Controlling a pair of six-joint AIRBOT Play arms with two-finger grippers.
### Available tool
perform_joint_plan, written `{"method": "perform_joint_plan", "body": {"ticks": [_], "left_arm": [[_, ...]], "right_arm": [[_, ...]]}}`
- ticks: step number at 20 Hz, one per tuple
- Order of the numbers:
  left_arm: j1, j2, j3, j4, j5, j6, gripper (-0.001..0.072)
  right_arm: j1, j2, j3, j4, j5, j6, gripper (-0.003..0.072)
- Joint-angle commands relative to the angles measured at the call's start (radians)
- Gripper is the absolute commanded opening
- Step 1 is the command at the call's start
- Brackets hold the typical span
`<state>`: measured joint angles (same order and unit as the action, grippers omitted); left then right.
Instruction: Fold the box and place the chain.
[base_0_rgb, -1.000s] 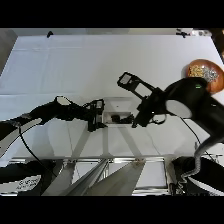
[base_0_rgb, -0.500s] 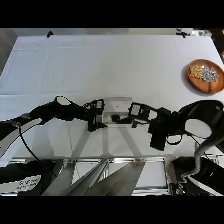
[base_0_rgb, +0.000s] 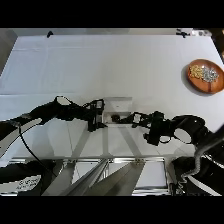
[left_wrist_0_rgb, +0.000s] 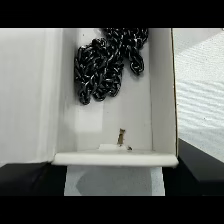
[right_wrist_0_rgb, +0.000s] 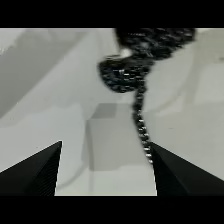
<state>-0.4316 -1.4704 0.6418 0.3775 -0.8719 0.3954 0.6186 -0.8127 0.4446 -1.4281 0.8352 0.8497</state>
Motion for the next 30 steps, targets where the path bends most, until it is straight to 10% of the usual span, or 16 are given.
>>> {"method": "perform_joint_plan", "body": {"ticks": [1, 8, 15, 30], "left_arm": [[0.000, 0.001, 0.000, 0.000, 0.000, 0.000, 0.0276], [0.000, 0.001, 0.000, 0.000, 0.000, 0.000, 0.0276], [0.000, 0.001, 0.000, 0.000, 0.000, 0.000, 0.0276], [0.000, 0.001, 0.000, 0.000, 0.000, 0.000, 0.0276]], "right_arm": [[-0.122, -0.003, -0.034, 0.022, -0.100, -0.164, 0.0518], [-0.227, -0.094, -0.034, 0.481, -0.162, -0.742, 0.0378], [-0.229, -0.248, -0.033, 0.672, -0.128, -1.102, 0.0482], [-0.297, -0.294, -0.026, 0.842, -0.113, -1.218, 0.0482]]}}
